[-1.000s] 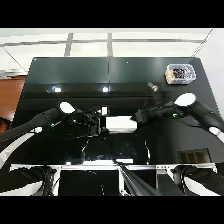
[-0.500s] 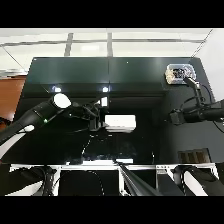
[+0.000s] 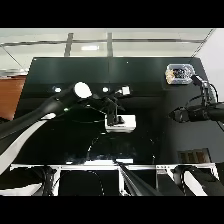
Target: Fold the box and place the chain.
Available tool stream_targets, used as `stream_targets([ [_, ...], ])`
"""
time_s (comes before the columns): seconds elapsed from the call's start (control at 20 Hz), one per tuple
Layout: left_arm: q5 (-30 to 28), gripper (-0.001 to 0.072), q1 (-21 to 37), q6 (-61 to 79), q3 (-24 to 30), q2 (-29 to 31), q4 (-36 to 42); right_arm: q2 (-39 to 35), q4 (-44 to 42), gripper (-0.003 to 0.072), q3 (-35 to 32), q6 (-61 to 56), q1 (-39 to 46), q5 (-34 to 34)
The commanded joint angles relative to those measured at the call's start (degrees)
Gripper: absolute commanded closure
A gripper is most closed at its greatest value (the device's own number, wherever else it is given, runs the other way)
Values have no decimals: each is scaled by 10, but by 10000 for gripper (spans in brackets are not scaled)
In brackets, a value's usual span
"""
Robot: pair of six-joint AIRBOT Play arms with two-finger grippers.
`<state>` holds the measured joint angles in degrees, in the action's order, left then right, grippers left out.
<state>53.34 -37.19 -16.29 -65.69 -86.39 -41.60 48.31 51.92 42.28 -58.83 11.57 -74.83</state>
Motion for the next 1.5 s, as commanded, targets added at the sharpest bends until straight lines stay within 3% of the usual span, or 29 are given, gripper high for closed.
stream_targets([
  [0.0,5,-5,-14,-50,-28,-49,-4,-1,2,671,1,-1,1,3],
  [0.5,63,-5,-15,-102,-46,-50,-47,-1,2,671,1,2,1,5],
  [0.75,87,-5,-36,-114,-70,-50,-140,-1,2,671,1,2,1,5],
  [1.45,88,-4,-99,-247,-72,-73,-300,-1,2,671,1,1,1,5],
])
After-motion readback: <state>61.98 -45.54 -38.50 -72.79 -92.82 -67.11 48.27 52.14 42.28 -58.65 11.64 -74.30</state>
